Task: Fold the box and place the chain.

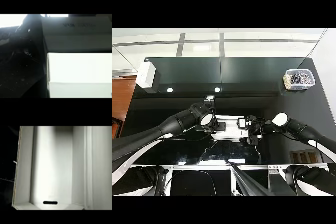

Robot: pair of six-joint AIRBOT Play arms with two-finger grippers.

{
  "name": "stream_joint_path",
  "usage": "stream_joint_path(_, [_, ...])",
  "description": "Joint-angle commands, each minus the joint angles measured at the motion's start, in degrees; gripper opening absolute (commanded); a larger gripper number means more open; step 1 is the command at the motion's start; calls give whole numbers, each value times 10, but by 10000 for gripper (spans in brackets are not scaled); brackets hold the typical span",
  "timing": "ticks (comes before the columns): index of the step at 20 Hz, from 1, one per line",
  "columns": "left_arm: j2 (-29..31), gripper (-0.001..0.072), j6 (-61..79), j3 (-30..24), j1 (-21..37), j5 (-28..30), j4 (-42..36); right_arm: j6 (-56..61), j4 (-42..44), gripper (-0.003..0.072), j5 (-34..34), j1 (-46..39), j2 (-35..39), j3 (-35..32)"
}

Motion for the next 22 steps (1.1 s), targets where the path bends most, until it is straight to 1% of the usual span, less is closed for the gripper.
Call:
stream_joint_path(1, [0,24,6,1,0,-2,10,17,-29,677,19,0,19,1])
stream_joint_path(5, [0,24,17,1,0,-15,10,38,-64,676,45,0,64,1])
stream_joint_path(10, [0,24,17,1,0,-14,9,42,-64,674,48,0,71,1])
stream_joint_path(11, [0,24,17,1,0,-14,8,42,-64,597,48,0,71,1])
stream_joint_path(12, [0,24,17,1,0,-14,8,42,-64,477,48,0,72,1])
stream_joint_path(13, [0,24,17,1,0,-14,8,42,-65,473,48,0,72,1])
stream_joint_path(14, [0,24,17,1,0,-14,8,41,-69,357,55,0,72,1])
stream_joint_path(15, [0,24,17,1,0,-14,8,42,-71,206,61,0,72,1])
stream_joint_path(16, [0,24,17,1,0,-14,8,42,-70,191,68,0,72,1])
stream_joint_path(20, [0,24,17,1,0,-13,8,59,-58,190,70,0,72,1])
stream_joint_path(22, [0,24,17,1,0,-13,8,58,9,191,63,1,70,0])
